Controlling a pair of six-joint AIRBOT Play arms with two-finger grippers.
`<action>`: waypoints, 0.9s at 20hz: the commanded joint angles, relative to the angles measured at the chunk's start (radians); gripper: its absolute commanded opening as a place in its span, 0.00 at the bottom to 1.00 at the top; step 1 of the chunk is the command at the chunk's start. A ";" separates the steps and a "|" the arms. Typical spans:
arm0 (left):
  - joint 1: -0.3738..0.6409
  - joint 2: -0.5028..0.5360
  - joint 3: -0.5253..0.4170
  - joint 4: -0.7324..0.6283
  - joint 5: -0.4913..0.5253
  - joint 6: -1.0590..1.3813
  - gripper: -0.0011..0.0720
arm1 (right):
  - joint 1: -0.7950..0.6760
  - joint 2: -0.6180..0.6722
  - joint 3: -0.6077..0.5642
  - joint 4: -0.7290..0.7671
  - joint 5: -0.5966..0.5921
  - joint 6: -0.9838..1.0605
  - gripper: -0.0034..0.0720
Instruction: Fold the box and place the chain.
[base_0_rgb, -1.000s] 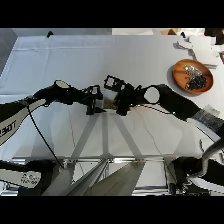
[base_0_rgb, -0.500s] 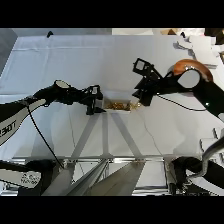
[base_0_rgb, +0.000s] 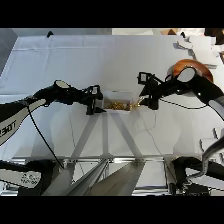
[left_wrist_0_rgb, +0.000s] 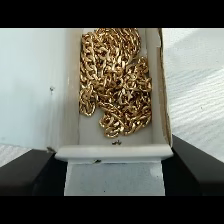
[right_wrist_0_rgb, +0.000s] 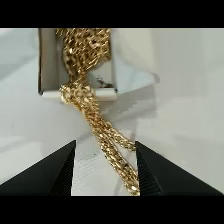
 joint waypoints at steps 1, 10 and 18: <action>0.000 0.000 0.000 0.000 0.000 0.000 0.45 | -0.004 -0.087 0.000 0.005 0.019 -0.238 0.60; 0.000 0.000 0.000 0.000 0.000 0.000 0.45 | 0.067 -0.195 0.000 0.039 -0.067 -0.271 0.59; 0.000 0.000 0.000 0.000 0.000 0.000 0.45 | 0.068 -0.201 0.000 -0.016 -0.098 -0.138 0.06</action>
